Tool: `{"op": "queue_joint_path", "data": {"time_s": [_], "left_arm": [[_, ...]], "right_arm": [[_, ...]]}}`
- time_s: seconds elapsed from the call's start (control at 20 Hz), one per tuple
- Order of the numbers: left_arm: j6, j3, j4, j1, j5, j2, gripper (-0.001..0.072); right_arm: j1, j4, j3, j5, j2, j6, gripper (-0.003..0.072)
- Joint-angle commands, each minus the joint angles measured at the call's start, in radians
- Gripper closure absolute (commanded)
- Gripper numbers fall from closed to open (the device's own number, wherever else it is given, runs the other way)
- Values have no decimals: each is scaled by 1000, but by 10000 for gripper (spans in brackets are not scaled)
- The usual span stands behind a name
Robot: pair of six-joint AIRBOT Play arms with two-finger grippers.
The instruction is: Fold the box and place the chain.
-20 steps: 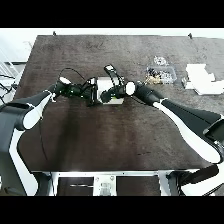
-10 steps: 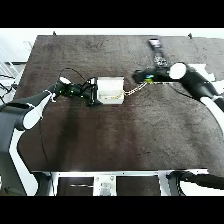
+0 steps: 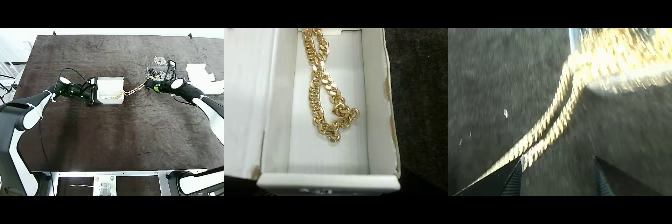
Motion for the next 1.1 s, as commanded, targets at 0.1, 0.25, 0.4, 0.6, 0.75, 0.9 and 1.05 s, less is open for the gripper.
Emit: {"op": "queue_joint_path", "data": {"time_s": [0.1,0.25,0.4,0.6,0.75,0.9,1.05], "left_arm": [[0,0,0,1,-1,0,288],[0,0,0,1,0,0,288],[0,0,0,1,0,0,288],[0,0,0,1,0,0,288],[0,0,0,1,0,0,288],[0,0,0,1,0,0,288],[0,0,0,1,0,0,288]], "right_arm": [[16,77,171,-40,-172,-17,173],[16,84,232,-29,-220,0,260],[17,84,235,-40,-220,-23,638],[19,72,237,90,-136,-37,685],[32,41,237,224,31,-95,686],[81,-41,237,296,216,-94,687],[160,-104,237,309,359,-87,687]]}}
